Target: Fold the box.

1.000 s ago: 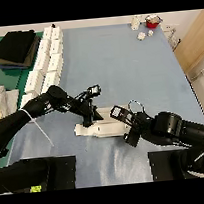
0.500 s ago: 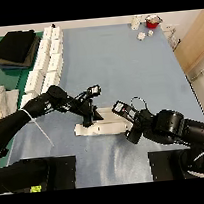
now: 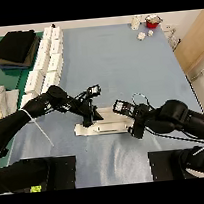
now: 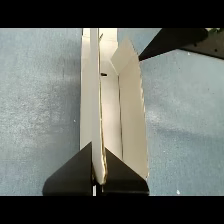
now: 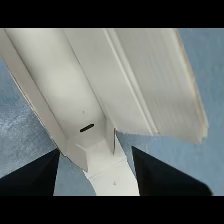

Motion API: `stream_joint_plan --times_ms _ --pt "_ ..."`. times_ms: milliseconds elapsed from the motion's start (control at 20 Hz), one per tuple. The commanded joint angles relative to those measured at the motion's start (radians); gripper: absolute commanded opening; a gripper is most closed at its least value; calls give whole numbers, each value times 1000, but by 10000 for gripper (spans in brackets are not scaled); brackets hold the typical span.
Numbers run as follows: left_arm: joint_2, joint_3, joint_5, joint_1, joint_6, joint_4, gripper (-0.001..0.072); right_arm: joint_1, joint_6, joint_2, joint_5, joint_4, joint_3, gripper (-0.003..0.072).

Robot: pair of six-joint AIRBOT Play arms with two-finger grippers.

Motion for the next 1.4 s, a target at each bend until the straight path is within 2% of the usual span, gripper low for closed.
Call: stream_joint_plan --times_ms 0,200,350,450,1350 --pt "0 0 0 0 0 0 13 -164 -418 -15 21 270 -2 719" --pt "0 0 0 0 0 0 13 -323 -834 -56 39 571 -32 719" --pt "0 0 0 0 0 0 13 -386 -1036 -101 42 726 -77 719" --pt "0 0 0 0 0 0 13 -394 -1096 -117 43 740 -93 719" --pt "0 0 0 0 0 0 13 -402 -1114 -200 49 745 -95 704"
